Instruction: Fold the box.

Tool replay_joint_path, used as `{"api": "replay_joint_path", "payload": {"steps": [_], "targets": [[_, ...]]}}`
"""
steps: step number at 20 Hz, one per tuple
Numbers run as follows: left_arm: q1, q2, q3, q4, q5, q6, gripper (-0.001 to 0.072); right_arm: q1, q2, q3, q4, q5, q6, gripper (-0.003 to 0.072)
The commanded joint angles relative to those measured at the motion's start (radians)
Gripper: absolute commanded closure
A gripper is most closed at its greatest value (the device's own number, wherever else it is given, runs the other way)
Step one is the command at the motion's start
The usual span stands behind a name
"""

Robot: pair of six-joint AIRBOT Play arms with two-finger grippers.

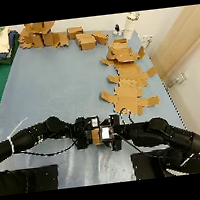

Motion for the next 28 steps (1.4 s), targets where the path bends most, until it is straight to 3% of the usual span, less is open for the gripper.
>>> {"api": "replay_joint_path", "payload": {"steps": [1,14,16,18,27,28], "targets": [[0.001,0.000,0.000,0.000,0.000,0.000,0.0324,0.040,0.001,-0.002,-0.050,-0.003,-0.008,0.0093],[0.001,0.000,0.000,0.000,0.000,0.000,0.0324,0.048,-0.001,-0.006,-0.180,-0.035,-0.003,0.0105],[0.001,0.000,0.000,0.000,0.000,0.000,0.0325,0.049,0.000,-0.006,-0.218,-0.028,-0.003,0.0119],[0.001,0.000,0.000,0.000,0.000,0.000,0.0325,0.049,0.003,-0.006,-0.222,-0.016,-0.003,0.0181],[0.001,0.000,0.000,0.000,0.000,0.000,0.0325,0.085,0.051,-0.006,-0.266,-0.013,-0.002,0.0193],[0.001,0.000,0.000,0.000,0.000,0.000,0.0325,0.085,0.051,-0.006,-0.272,-0.007,-0.002,0.0256]]}}
